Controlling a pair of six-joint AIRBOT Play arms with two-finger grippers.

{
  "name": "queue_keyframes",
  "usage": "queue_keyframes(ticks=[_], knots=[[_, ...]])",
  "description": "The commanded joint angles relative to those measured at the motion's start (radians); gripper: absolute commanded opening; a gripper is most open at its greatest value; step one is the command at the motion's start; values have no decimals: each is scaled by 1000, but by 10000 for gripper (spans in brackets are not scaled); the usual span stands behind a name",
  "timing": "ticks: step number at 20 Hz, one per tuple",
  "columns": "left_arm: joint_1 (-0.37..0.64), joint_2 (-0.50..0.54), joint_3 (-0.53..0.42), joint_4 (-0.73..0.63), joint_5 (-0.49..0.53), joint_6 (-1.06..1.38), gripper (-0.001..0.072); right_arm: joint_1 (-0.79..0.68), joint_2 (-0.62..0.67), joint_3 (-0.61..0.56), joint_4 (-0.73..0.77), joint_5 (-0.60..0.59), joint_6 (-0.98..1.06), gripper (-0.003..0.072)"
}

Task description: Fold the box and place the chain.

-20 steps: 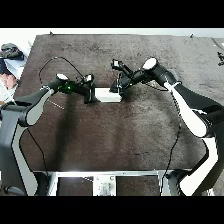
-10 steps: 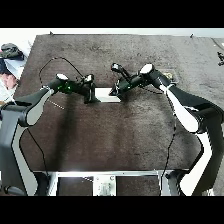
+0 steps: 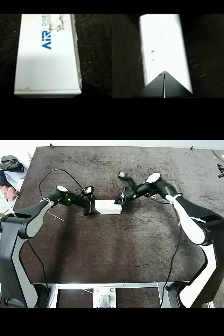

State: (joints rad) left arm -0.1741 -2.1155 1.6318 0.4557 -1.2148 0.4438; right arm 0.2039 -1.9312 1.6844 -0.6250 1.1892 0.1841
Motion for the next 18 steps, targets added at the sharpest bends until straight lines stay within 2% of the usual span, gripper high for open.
queue_keyframes(ticks=[1, 6, 9, 11, 15, 18], knots=[[-1, 0, 0, 0, 2, 1, 344, -37, 89, 2, 179, 32, 2, 11], [-1, 0, 0, 0, 2, 1, 344, -68, 249, -10, 188, 143, 169, 9], [-1, 0, 0, 0, 2, 1, 345, -68, 411, -134, 186, 85, 180, 9], [-1, 0, 0, 0, 2, 1, 344, -68, 558, -287, 180, -74, 179, 8], [-1, 0, 0, 0, 2, 1, 344, -68, 870, -675, 177, -544, 180, 9], [-1, 0, 0, 0, 3, 1, 345, -68, 1043, -917, 177, -830, 179, 10]])
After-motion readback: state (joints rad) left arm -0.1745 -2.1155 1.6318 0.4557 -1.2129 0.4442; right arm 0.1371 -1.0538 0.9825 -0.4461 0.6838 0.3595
